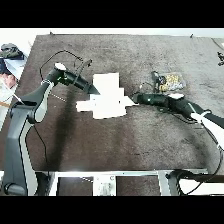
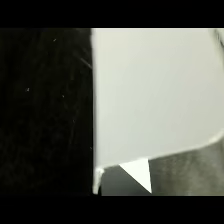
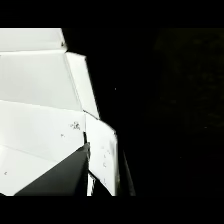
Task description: Fold the box and place the chain.
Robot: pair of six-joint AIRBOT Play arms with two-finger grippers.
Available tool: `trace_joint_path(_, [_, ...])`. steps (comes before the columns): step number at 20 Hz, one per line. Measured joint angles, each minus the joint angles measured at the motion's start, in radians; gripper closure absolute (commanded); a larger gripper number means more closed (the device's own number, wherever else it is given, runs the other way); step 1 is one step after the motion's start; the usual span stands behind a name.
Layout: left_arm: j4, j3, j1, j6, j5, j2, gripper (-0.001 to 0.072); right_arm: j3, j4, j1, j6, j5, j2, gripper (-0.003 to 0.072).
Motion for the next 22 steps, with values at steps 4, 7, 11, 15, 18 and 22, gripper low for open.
trace_joint_path(4, [-0.003,0.0,0.0,0.216,0.024,0.006,0.0703,0.0,-0.043,-0.1,-0.002,0.043,0.075,0.0272])
trace_joint_path(7, [-0.003,0.0,0.0,0.364,0.063,0.011,0.0705,0.0,-0.073,-0.146,-0.003,0.067,0.105,0.0268])
trace_joint_path(11, [0.001,0.0,0.0,0.502,0.13,0.032,0.0705,0.0,-0.114,-0.156,-0.003,0.084,0.119,0.0268])
trace_joint_path(15, [0.075,0.0,-0.004,0.564,0.188,0.043,0.0704,0.0,-0.128,-0.149,-0.015,0.083,0.122,0.0268])
trace_joint_path(18, [0.118,0.0,-0.011,0.581,0.217,0.045,0.0703,0.0,-0.146,-0.146,-0.023,0.081,0.123,0.0268])
trace_joint_path(22, [0.135,0.0,-0.015,0.59,0.245,0.046,0.07,0.0,-0.169,-0.144,-0.072,0.109,0.123,0.0268])
